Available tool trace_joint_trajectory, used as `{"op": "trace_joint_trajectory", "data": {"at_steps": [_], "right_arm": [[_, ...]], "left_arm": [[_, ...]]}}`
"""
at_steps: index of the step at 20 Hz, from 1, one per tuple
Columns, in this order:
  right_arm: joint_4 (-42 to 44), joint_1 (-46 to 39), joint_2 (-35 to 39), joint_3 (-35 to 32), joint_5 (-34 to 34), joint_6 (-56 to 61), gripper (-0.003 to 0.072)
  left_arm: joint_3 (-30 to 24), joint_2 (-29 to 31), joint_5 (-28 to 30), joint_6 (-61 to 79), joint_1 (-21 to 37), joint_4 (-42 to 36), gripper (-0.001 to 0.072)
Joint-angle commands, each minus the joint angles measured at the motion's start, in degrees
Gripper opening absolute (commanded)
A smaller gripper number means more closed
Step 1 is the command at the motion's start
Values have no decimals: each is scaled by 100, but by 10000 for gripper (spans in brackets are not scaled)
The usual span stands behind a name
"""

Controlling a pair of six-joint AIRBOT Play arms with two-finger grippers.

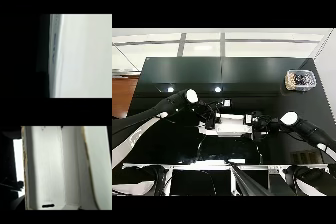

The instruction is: Fold the box and place the chain.

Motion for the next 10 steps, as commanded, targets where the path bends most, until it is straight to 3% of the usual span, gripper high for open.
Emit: {"op": "trace_joint_trajectory", "data": {"at_steps": [1,10], "right_arm": [[-26,7,-114,-2,-201,-120,696],[-24,2,-461,0,26,-210,696]], "left_arm": [[4,4,33,-2,-2,-7,25],[4,4,33,-2,-4,-7,25]]}}
